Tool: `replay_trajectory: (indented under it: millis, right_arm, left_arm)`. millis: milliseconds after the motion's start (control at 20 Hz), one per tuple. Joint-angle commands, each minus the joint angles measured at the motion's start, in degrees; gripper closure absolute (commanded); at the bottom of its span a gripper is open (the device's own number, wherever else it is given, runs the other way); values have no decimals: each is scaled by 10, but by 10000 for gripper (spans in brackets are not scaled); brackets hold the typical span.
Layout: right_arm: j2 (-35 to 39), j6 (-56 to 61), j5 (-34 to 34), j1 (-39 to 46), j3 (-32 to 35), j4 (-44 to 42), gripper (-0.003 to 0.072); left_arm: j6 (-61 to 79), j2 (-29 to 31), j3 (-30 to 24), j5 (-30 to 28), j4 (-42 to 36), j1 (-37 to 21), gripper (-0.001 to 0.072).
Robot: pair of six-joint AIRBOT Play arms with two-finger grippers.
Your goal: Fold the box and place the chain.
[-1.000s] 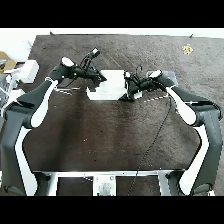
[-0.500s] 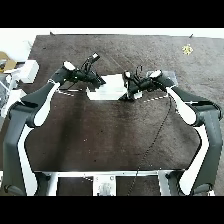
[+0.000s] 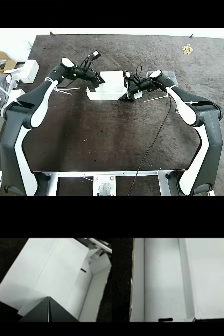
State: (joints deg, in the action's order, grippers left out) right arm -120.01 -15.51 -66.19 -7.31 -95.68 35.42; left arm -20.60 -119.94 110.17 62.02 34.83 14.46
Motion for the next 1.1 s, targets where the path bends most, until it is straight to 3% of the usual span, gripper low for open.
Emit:
replay_trajectory:
  millis: [0, 300, 400, 450, 700, 950, 1050]
  right_arm:
    - [0, 1, 0, 0, 0, -1, 200]
    - [0, 1, 0, 0, 0, -1, 200]
    - [0, 1, 0, 0, 0, -1, 200]
    - [0, 1, 0, 0, 0, -1, 200]
    - [0, 1, 0, 0, 0, -1, 200]
    - [0, 1, 0, 0, 0, -1, 200]
    - [0, 1, 0, 0, 0, -1, 200]
  left_arm:
    - [0, 40, 18, 33, -2, -14, 697]
    - [2, 68, 32, 156, 48, -40, 693]
    - [32, 65, 19, 182, 116, -32, 39]
    - [38, 65, 5, 172, 148, -26, -8]
    - [125, 65, -63, 69, 189, -10, -9]
    - [202, 65, -116, 40, 190, 0, -8]
    - [216, 65, -132, -11, 192, 10, -6]
